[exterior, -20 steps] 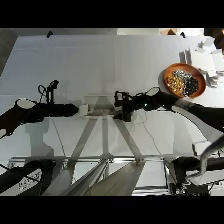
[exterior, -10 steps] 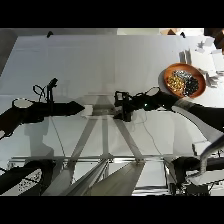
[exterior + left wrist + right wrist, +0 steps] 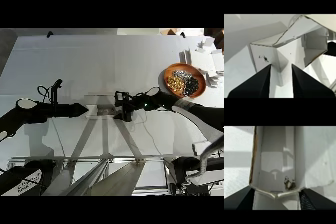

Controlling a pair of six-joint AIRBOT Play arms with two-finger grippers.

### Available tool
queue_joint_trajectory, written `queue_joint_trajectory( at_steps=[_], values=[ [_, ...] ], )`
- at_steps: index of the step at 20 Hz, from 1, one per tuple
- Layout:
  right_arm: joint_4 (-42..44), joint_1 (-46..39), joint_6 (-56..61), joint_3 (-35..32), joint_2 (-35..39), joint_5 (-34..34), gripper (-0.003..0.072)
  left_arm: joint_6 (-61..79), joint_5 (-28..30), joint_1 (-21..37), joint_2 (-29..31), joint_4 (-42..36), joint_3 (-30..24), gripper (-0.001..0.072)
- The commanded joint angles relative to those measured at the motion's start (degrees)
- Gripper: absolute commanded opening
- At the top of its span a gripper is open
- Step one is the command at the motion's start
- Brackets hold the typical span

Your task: Fold the box and place the chain.

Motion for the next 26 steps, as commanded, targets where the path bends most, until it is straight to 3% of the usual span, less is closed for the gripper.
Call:
queue_joint_trajectory(
  at_steps=[1, 6, 12, 18, 21, 24, 26],
  values=[
    [0.17, 0.02, 0.00, 0.02, 0.04, 0.02, 0.0549, -0.04, 5.73, -3.41, 0.04, 1.11, 0.02, 0.0293],
    [0.17, 0.02, 0.00, 0.02, 0.04, 0.02, 0.0549, -10.88, 11.96, -7.69, 0.17, 14.23, 0.04, 0.0273],
    [0.15, 0.02, -0.02, 0.02, 0.04, 0.02, 0.0549, -20.31, 13.27, -10.19, 0.20, 22.75, 4.24, 0.0272],
    [0.15, 0.02, 0.00, 0.02, 0.04, 0.02, 0.0549, -46.73, 7.87, -17.42, -0.35, 49.59, 11.91, 0.0276],
    [0.15, 0.02, -0.02, 0.02, 0.04, 0.02, 0.0549, -51.28, 6.14, -21.31, -2.73, 51.12, 13.75, 0.0351],
    [0.17, 0.02, 0.00, 0.02, 0.04, 0.02, 0.0549, -53.11, 6.01, -24.94, -5.90, 51.80, 15.50, 0.0348],
    [0.15, 0.02, 0.00, 0.02, 0.04, 0.02, 0.0549, -62.99, 5.57, -26.58, -7.48, 57.77, 16.63, 0.0307]
  ],
)
